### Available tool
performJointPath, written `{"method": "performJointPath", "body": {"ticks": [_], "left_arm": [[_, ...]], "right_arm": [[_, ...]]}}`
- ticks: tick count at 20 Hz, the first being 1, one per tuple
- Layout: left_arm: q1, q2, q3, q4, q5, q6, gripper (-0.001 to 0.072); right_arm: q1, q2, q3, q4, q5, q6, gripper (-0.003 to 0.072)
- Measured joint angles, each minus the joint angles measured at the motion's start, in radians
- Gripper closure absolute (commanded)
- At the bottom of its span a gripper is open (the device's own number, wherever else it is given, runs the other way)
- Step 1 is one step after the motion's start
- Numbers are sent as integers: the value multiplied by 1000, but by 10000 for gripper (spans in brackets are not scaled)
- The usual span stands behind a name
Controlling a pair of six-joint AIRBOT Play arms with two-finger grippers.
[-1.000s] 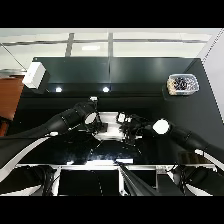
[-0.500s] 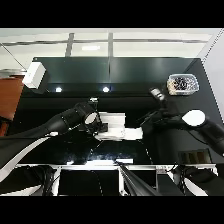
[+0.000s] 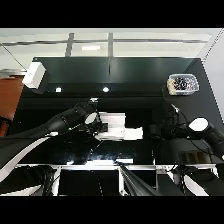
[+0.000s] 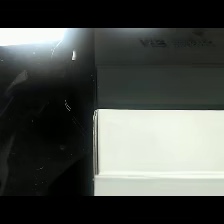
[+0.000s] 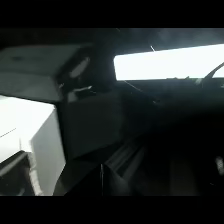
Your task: Fold the box and place the chain.
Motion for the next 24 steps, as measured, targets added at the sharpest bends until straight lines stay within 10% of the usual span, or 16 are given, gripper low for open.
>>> {"method": "performJointPath", "body": {"ticks": [8,10,13,14,24], "left_arm": [[0,0,0,1,0,0,682],[0,-1,0,0,0,0,682],[0,-1,0,0,0,0,682],[0,-1,0,0,0,0,682],[0,-1,0,0,-2,0,682]], "right_arm": [[172,-182,-16,316,-122,-130,662],[191,-196,7,340,-124,-163,316],[203,-204,50,357,-90,-190,223],[204,-206,65,346,-77,-194,-3],[209,-209,178,272,63,-208,-6]]}}
